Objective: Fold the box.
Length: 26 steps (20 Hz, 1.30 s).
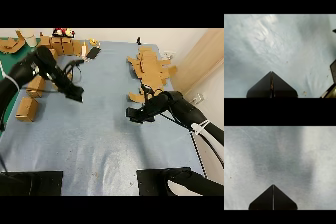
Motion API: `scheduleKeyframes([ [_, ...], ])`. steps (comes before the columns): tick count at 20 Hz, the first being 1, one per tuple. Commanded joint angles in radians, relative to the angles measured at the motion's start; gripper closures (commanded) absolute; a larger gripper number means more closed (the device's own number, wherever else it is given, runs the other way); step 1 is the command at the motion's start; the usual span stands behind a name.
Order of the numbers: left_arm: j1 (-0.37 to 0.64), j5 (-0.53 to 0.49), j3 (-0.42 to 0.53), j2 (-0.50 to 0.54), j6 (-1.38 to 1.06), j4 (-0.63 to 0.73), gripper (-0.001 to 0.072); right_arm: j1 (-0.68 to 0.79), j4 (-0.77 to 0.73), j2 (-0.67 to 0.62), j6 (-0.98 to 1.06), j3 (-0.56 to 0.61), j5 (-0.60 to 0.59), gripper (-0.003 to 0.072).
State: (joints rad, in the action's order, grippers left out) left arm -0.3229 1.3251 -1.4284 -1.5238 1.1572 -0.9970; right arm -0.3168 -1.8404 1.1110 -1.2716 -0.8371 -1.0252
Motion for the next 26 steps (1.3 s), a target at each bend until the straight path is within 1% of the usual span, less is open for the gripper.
scheduleKeyframes([
  [1, -0.083, -0.132, 0.253, 0.133, 0.054, -0.013, 0.0698, -0.02, -0.024, 0.025, -0.046, -0.045, -0.009, 0.0684],
  [3, -0.13, -0.185, 0.354, 0.193, 0.081, -0.013, 0.0698, -0.047, -0.026, 0.047, -0.072, -0.062, -0.009, 0.0683],
  [4, -0.153, -0.227, 0.396, 0.219, 0.1, -0.014, 0.0698, -0.063, -0.024, 0.061, -0.073, -0.07, -0.01, 0.0684],
  [5, -0.171, -0.27, 0.428, 0.239, 0.136, -0.013, 0.0698, -0.08, -0.022, 0.08, -0.073, -0.082, -0.016, 0.0684],
  [7, -0.195, -0.324, 0.46, 0.262, 0.209, -0.015, 0.0698, -0.115, -0.005, 0.116, -0.073, -0.102, -0.019, 0.0684],
  [10, -0.223, -0.367, 0.462, 0.269, 0.291, -0.031, 0.0698, -0.145, 0.003, 0.147, -0.072, -0.117, -0.019, 0.0684],
  [11, -0.234, -0.382, 0.462, 0.269, 0.331, -0.055, 0.0698, -0.146, 0.004, 0.15, -0.072, -0.117, -0.019, 0.0684],
  [13, -0.259, -0.402, 0.462, 0.269, 0.484, -0.169, 0.0698, -0.146, 0.005, 0.152, -0.072, -0.117, -0.019, 0.0684],
  [15, -0.297, -0.402, 0.461, 0.269, 0.667, -0.329, 0.0698, -0.146, 0.004, 0.153, -0.058, -0.117, -0.019, 0.0685],
  [17, -0.335, -0.404, 0.461, 0.269, 0.759, -0.404, 0.0698, -0.146, 0.004, 0.154, -0.051, -0.117, -0.019, 0.0684],
  [19, -0.354, -0.41, 0.461, 0.269, 0.781, -0.412, 0.0698, -0.146, 0.0, 0.154, -0.053, -0.117, -0.022, 0.0684],
  [21, -0.355, -0.408, 0.461, 0.269, 0.781, -0.413, 0.0697, -0.146, 0.003, 0.154, -0.053, -0.117, -0.048, 0.0684],
  [26, -0.355, -0.402, 0.461, 0.269, 0.78, -0.413, 0.0697, -0.146, 0.003, 0.154, -0.053, -0.117, -0.049, 0.0683],
])
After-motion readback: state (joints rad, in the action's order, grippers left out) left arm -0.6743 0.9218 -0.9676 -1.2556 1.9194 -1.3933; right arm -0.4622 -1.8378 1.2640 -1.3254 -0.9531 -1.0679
